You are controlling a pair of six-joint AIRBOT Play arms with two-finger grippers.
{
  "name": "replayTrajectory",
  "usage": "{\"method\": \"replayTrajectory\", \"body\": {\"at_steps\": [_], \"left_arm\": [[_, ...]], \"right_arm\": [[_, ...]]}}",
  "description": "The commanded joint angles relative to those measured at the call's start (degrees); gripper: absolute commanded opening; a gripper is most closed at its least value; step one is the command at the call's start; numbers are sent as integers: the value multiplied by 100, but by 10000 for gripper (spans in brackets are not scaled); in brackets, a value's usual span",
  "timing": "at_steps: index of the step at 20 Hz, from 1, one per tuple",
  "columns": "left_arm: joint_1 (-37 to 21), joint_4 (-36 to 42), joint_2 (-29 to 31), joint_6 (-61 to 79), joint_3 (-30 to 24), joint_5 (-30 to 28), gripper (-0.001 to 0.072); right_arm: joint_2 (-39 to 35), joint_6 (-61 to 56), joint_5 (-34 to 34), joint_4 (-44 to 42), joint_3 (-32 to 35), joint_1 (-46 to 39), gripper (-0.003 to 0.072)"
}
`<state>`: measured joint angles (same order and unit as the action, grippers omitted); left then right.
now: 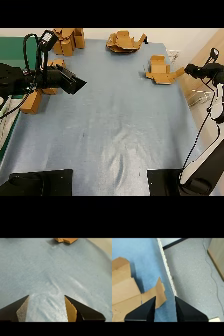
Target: Fold the box.
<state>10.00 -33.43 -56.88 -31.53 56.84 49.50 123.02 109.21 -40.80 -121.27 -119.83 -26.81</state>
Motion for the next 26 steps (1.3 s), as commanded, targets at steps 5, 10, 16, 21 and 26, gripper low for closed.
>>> {"method": "replayTrajectory", "body": {"at_steps": [5,10,16,21,26], "left_arm": [[2,0,0,-2,2,-4,685],[0,-2,0,-153,2,-4,686],[0,-9,-9,-151,2,-9,686],[-2,4,-11,-168,4,-17,685],[-17,0,7,-841,4,-422,685]], "right_arm": [[278,402,199,-391,-9,7,366],[531,490,649,-1128,-33,66,260],[378,1145,299,-1231,-31,308,2],[-833,1421,-1644,-1222,-17,339,1],[-3088,866,-2015,-1622,1425,780,-1]]}}
